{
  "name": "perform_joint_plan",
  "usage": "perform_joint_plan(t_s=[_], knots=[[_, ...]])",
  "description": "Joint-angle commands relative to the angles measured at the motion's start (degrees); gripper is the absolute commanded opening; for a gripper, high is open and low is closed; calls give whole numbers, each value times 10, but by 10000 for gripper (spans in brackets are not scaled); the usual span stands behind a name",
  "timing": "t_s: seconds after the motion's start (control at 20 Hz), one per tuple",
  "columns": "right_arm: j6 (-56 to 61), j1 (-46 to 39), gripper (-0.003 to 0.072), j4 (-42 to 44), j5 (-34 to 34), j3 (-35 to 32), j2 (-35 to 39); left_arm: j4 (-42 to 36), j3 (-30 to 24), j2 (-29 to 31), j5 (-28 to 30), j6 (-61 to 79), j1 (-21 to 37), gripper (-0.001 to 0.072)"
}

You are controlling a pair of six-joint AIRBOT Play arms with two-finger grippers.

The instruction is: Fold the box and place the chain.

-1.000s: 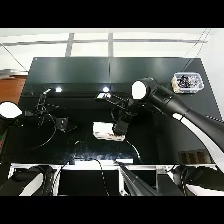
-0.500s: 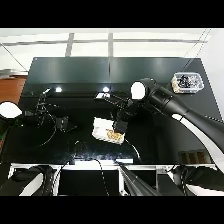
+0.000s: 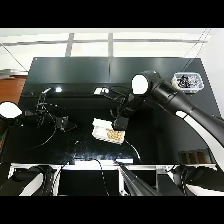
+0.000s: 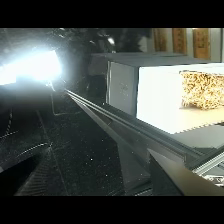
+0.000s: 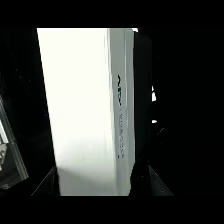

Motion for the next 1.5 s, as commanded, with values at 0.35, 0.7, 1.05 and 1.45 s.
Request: perform_joint_plan(t_s=[0.35, 0.7, 1.05, 1.45], knots=[[73, -25, 612, 21, 3, 11, 7, 2, 0, 0, 2, 0, 0, 709], [72, -24, 576, 25, -35, -44, 4, 41, 0, 0, 16, -10, 1, 709], [73, -4, 577, 25, -28, -44, 4, 43, 0, -1, 16, -21, 5, 709], [95, 24, 531, -7, -29, -44, 4, 33, 0, 0, 17, -38, 63, 709]])
